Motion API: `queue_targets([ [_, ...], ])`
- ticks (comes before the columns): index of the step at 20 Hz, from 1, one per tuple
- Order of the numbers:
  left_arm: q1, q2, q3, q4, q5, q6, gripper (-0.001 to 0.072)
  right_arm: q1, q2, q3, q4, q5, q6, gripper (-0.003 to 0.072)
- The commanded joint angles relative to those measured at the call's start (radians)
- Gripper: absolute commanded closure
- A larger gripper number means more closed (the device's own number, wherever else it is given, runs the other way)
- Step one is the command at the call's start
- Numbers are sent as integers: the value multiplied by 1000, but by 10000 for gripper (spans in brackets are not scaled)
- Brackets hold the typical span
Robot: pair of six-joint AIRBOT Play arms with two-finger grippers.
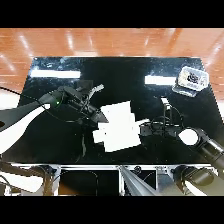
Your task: Fold the box and place the chain.
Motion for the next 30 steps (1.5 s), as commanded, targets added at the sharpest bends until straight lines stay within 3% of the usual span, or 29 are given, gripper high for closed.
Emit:
queue_targets([
  [1, 0, 0, 10, -5, 17, 5, 688, -17, 1, 2, 6, 113, 5, -34],
  [7, -1, 8, 127, 27, 37, 102, 689, -196, 1, 170, -207, 380, 0, -34],
  [11, -32, 31, 184, 36, 35, 214, 691, -399, 1, 290, -301, 443, -28, -34],
  [13, -92, 75, 166, 105, -18, 219, 694, -475, 1, 324, -300, 439, -35, -34],
  [15, -178, 156, 122, 235, -200, 272, 693, -512, 1, 333, -301, 438, -53, -34],
  [17, -239, 209, 87, 340, -298, 285, 691, -517, 1, 333, -301, 435, -58, -34],
  [21, -247, 220, -14, 240, -479, 342, 691, -506, 1, 333, -305, 394, -251, -34],
  [24, -247, 226, -82, 217, -520, 343, 690, -506, 1, 333, -300, 339, -255, -34],
  [30, -246, 226, -92, 225, -516, 342, 686, -506, 1, 333, -253, 322, -254, -34],
])
